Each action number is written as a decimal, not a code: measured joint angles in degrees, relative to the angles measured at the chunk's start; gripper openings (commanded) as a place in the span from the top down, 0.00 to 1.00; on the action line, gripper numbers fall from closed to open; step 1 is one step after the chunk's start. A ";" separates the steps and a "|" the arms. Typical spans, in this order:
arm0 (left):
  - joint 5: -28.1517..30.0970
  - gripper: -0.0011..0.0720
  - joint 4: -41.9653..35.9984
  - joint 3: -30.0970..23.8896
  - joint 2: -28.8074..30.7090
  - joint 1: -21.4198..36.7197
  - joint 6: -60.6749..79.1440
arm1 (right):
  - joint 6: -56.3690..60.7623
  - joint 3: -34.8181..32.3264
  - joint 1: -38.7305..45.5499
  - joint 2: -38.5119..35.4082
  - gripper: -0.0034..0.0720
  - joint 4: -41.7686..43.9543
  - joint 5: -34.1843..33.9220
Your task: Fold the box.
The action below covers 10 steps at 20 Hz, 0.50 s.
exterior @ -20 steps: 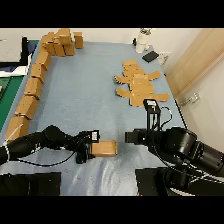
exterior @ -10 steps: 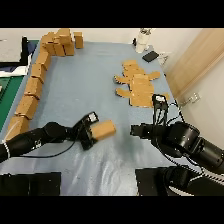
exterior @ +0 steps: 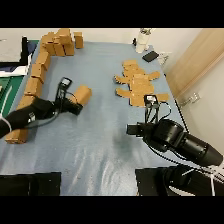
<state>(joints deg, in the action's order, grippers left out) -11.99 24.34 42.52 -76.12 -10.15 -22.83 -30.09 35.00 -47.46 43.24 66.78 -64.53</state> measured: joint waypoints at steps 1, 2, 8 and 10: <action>-0.98 0.28 0.02 2.23 -2.05 2.16 -1.33 | -0.22 0.00 0.26 0.94 0.95 -0.15 0.57; -1.73 0.28 0.04 4.92 -4.39 4.31 -2.78 | -0.35 0.00 0.61 1.79 0.95 -0.13 0.83; -4.26 0.26 0.42 21.40 -17.75 12.41 -8.11 | -0.94 0.00 3.80 4.13 0.95 0.35 1.92; -4.26 0.26 1.66 26.34 -21.59 14.56 -11.06 | -1.01 0.00 4.74 4.35 0.95 0.76 1.97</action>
<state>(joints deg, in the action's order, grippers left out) -16.25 26.00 68.86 -97.71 4.40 -33.89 -31.09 35.00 -42.72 47.59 67.55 -62.57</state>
